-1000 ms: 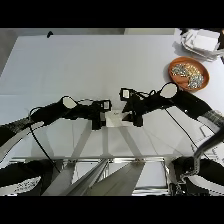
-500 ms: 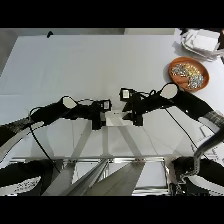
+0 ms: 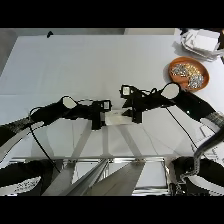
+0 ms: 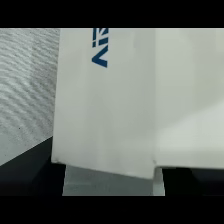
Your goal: Fold the box and place the chain.
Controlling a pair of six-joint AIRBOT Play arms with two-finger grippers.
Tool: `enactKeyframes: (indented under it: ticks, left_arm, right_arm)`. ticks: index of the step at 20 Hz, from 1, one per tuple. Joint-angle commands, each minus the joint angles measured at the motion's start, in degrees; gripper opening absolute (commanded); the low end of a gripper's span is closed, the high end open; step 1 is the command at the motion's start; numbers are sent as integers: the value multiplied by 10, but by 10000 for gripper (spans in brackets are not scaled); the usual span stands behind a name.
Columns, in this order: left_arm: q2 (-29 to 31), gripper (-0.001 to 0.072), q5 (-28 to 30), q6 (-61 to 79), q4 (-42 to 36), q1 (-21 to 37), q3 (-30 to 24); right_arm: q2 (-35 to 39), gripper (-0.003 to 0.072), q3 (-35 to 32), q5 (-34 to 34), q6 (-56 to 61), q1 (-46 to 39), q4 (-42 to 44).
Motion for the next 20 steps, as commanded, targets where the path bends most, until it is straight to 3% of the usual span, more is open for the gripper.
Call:
enactKeyframes:
  ticks: [1,7,12,20]
  left_arm:
    - [0,132,0,-1,-1,0,0]
    - [0,132,0,-1,-1,0,0]
    - [0,132,0,-1,0,0,0]
    - [0,132,0,-1,-1,0,0]
  right_arm:
    - [0,288,0,28,0,0,12]
    - [0,298,0,72,-10,5,37]
    - [-9,299,0,26,17,25,-15]
    - [-10,296,0,10,17,26,-15]
